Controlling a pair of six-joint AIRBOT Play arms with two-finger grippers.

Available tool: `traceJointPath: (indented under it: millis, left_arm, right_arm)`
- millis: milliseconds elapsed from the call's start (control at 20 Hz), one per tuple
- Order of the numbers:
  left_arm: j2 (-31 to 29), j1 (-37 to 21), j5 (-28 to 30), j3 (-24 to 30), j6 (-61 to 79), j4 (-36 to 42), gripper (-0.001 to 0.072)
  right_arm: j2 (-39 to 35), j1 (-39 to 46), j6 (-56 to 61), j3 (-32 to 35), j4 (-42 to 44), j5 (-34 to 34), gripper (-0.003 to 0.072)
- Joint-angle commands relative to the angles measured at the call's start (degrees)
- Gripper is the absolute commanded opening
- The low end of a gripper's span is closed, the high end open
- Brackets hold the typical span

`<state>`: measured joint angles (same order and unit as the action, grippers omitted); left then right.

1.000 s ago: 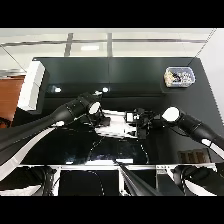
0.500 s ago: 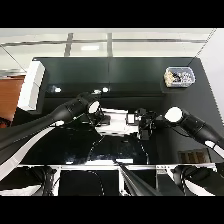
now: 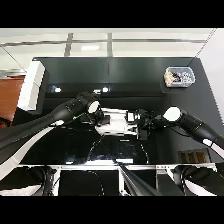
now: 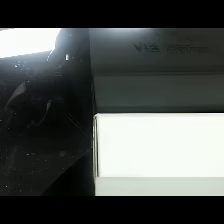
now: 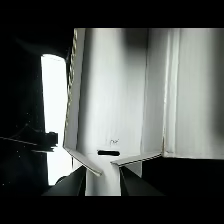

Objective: Fold the box and place the chain.

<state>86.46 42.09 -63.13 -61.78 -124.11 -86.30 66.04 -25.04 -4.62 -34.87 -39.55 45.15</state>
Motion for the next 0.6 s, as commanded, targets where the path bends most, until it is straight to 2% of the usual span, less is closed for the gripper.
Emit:
traceJointPath:
  millis: [0, 50, 300, 450, 500, 550]
  left_arm:
    - [0.04, -0.07, -0.09, -0.02, 0.00, -0.02, 0.0028]
    - [0.04, -0.07, -0.04, -0.02, 0.00, -0.02, 0.0028]
    - [0.04, -0.07, -0.04, -0.02, 0.00, 0.02, 0.0028]
    - [0.04, -0.07, -0.04, -0.02, 0.00, 0.00, 0.0028]
    - [0.04, -0.07, -0.04, -0.02, 0.00, 0.00, 0.0028]
    - [0.04, -0.07, -0.04, -0.02, 0.00, 0.00, 0.0028]
  right_arm:
    - [0.59, 0.02, 0.37, 0.02, 2.99, 0.04, 0.0225]
    - [0.66, 0.02, 0.42, 0.02, 3.58, 0.07, 0.0080]
    - [3.21, -1.05, 0.76, 0.02, 11.15, -1.51, 0.0075]
    - [5.09, -3.43, 0.87, 0.02, 11.82, -4.15, 0.0085]
    - [5.20, -3.61, 1.31, 0.02, 12.92, -4.76, 0.0257]
    - [5.20, -3.58, 1.40, 0.00, 13.38, -5.03, 0.0325]
